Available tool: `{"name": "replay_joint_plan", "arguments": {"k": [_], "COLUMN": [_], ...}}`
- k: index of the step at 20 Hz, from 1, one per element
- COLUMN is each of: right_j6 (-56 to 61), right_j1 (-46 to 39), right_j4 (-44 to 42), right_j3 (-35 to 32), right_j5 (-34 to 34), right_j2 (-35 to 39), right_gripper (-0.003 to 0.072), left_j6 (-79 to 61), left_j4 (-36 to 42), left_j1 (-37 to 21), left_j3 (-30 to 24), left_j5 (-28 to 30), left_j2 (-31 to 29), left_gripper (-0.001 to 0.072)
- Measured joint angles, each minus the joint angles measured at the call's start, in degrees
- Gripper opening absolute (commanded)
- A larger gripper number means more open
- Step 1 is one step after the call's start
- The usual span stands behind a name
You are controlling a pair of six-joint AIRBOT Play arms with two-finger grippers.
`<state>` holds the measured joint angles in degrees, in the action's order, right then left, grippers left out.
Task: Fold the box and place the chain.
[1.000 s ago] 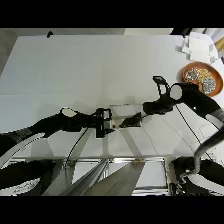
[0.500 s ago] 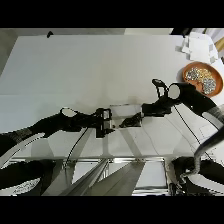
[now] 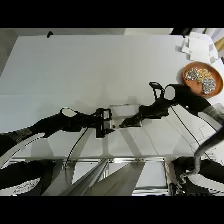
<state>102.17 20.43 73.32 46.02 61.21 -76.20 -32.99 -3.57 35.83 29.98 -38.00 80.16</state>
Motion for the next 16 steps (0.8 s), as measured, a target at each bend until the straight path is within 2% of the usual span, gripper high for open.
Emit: {"name": "replay_joint_plan", "arguments": {"k": [3, 10, 16], "right_j6": [0.0, -0.09, -2.84], "right_j1": [0.63, 0.98, 1.01], "right_j4": [0.48, 4.59, 6.05], "right_j3": [0.0, -0.02, -0.02], "right_j5": [0.33, 3.89, 5.49], "right_j2": [-0.52, 0.31, 8.98], "right_gripper": [0.003, 0.0012, 0.0012], "left_j6": [0.0, 0.0, 0.0], "left_j4": [0.0, 0.0, 0.0], "left_j1": [0.0, 0.0, 0.0], "left_j3": [-0.02, 0.0, 0.0], "left_j5": [0.0, 0.0, 0.02], "left_j2": [0.0, 0.0, 0.0], "left_gripper": [0.0069, 0.0069, 0.0069]}}
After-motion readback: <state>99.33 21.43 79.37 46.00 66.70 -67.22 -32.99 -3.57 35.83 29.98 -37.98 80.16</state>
